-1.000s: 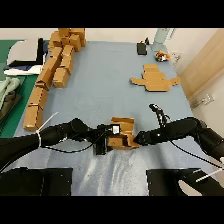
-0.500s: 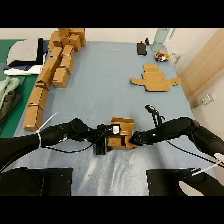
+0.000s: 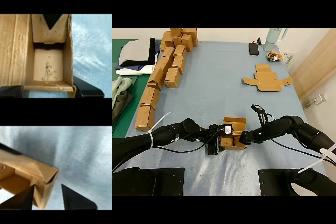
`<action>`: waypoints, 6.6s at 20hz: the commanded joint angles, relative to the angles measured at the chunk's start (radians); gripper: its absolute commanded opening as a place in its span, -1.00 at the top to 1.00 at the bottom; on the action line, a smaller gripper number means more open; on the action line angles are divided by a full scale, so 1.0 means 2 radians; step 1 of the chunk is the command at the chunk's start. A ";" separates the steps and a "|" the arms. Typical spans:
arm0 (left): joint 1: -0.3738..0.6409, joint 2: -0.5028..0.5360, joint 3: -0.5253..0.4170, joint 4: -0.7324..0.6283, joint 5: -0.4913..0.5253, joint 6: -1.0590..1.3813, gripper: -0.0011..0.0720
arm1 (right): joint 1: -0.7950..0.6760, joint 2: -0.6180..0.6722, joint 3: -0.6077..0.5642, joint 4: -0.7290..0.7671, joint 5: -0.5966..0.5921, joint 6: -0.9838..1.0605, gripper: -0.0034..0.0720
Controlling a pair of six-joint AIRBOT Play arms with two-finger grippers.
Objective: Fold the box.
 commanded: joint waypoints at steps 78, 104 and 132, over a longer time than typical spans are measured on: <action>0.000 0.000 0.000 0.000 0.000 0.000 -0.68 | 0.187 -0.109 0.204 -0.270 -0.218 0.416 -0.14; 0.000 0.000 0.000 0.000 0.001 0.000 -0.68 | -0.168 -0.225 0.207 0.292 -0.214 -0.410 0.91; 0.000 0.000 0.000 0.000 0.000 0.000 -0.68 | 0.242 0.174 -0.049 -0.210 0.139 -0.266 0.70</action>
